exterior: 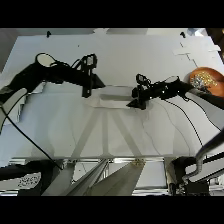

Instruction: Fold the box and place the chain.

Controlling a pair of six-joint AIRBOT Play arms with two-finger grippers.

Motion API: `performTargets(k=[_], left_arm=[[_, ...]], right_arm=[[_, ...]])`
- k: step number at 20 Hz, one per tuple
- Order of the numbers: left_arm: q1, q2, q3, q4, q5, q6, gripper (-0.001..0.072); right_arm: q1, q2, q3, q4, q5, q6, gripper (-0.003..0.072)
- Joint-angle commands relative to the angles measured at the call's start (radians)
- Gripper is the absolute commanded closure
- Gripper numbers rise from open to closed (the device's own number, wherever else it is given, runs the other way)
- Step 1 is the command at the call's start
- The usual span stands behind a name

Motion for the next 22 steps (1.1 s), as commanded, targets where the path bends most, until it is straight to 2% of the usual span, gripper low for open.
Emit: performTargets(k=[1, 2, 4, 5, 6, 9, 13, 17, 22], left_arm=[[0.074, 0.023, -0.031, 0.125, -0.063, -0.020, 0.0686], [0.092, 0.023, -0.053, 0.126, -0.044, -0.017, 0.0623], [0.115, 0.023, -0.105, 0.125, 0.030, -0.017, 0.0278], [0.115, 0.023, -0.132, 0.127, 0.082, -0.012, 0.0144], [0.113, 0.022, -0.155, 0.125, 0.121, 0.014, 0.0079], [0.098, 0.008, -0.199, 0.111, 0.146, 0.169, 0.0058], [0.065, -0.032, -0.201, 0.031, 0.156, 0.195, 0.0058], [0.017, -0.074, -0.201, -0.042, 0.189, 0.325, 0.0054], [-0.016, -0.118, -0.201, -0.042, 0.190, 0.298, 0.0062]], right_arm=[[0.000, 0.000, 0.001, 0.001, 0.000, 0.000, 0.0358], [0.000, 0.000, 0.001, 0.001, 0.000, 0.000, 0.0358], [0.000, 0.000, 0.001, 0.001, 0.000, 0.000, 0.0358], [0.000, 0.000, 0.001, 0.001, 0.000, 0.000, 0.0358], [0.000, 0.000, 0.001, 0.001, 0.000, 0.000, 0.0358], [0.000, 0.000, 0.001, 0.001, 0.000, 0.000, 0.0358], [0.000, 0.000, 0.001, 0.001, 0.000, 0.000, 0.0358], [0.000, 0.000, 0.001, 0.000, 0.000, 0.000, 0.0358], [0.000, 0.000, 0.001, 0.001, 0.000, 0.000, 0.0358]])
